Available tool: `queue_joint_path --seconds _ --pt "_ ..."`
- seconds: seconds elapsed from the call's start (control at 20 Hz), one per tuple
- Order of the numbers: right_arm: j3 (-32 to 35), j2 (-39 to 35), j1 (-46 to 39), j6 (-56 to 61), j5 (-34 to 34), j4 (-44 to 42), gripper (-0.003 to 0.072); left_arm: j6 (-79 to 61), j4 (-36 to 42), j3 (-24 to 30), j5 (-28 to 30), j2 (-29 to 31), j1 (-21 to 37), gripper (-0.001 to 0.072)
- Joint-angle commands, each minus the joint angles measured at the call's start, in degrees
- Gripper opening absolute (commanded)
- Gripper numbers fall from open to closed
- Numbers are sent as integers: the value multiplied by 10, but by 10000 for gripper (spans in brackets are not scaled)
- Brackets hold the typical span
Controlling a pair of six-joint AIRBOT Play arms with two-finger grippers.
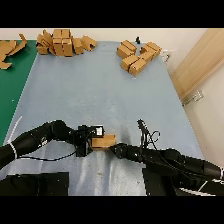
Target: Fold the box.
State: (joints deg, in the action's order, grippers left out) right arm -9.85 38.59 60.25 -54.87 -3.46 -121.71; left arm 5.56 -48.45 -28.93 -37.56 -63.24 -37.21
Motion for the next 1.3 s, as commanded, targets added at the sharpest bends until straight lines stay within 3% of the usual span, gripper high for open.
queue_joint_path --seconds 0.0,0.5,1.05,1.25 --pt "-1 -18 1 0 11 0 2 0 0 0 0 0 0 525" --pt "1 31 -16 0 28 0 2 0 0 0 0 0 0 525" --pt "0 31 -16 -1 30 2 2 0 0 0 0 0 0 525" --pt "-14 -41 -28 -2 23 74 4 0 0 0 0 0 0 525"
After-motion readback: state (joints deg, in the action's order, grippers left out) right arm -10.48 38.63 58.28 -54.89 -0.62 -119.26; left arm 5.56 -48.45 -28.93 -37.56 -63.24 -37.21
